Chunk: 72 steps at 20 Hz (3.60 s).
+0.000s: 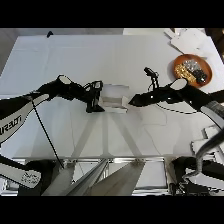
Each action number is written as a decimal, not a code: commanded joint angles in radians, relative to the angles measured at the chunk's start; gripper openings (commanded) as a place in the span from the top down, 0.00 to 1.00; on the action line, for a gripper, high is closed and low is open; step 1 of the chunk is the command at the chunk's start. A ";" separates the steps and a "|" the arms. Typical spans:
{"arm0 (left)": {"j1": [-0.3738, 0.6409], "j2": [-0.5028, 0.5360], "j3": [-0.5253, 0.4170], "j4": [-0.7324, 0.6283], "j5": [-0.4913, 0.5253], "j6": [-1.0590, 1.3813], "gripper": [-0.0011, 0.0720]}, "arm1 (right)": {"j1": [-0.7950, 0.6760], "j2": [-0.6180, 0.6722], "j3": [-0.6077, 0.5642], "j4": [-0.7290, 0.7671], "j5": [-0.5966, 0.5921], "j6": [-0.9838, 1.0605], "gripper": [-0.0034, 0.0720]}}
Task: Fold the box and place the chain.
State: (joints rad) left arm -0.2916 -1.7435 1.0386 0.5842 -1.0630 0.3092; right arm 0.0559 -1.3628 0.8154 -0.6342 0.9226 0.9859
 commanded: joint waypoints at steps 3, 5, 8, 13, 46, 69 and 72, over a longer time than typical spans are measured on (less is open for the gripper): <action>-0.001 0.000 0.000 0.000 0.000 0.000 0.47 | 0.034 0.002 0.000 0.014 -0.078 0.044 0.40; -0.001 0.000 0.000 0.000 0.000 0.000 0.47 | 0.051 0.002 0.000 0.011 -0.105 0.074 0.40; -0.001 0.000 0.000 0.000 0.000 0.000 0.47 | 0.070 0.002 0.000 0.006 -0.117 0.127 0.40; -0.001 0.000 0.000 0.000 0.000 0.000 0.47 | 0.118 -0.001 0.000 -0.088 -0.186 0.289 0.40; -0.001 0.000 0.000 0.000 0.000 0.000 0.47 | 0.240 0.000 0.001 -0.241 -0.299 0.597 0.19; -0.001 0.000 0.000 0.000 0.000 0.000 0.47 | 0.294 0.000 0.001 -0.338 -0.421 0.612 0.27; -0.001 0.000 0.000 0.000 0.000 0.000 0.47 | 0.294 0.000 0.001 -0.380 -0.409 0.612 0.27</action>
State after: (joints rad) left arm -0.2916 -1.7432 1.0386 0.5838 -1.0630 0.3088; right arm 0.3435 -1.3628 0.8158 -0.9821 0.5217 1.5978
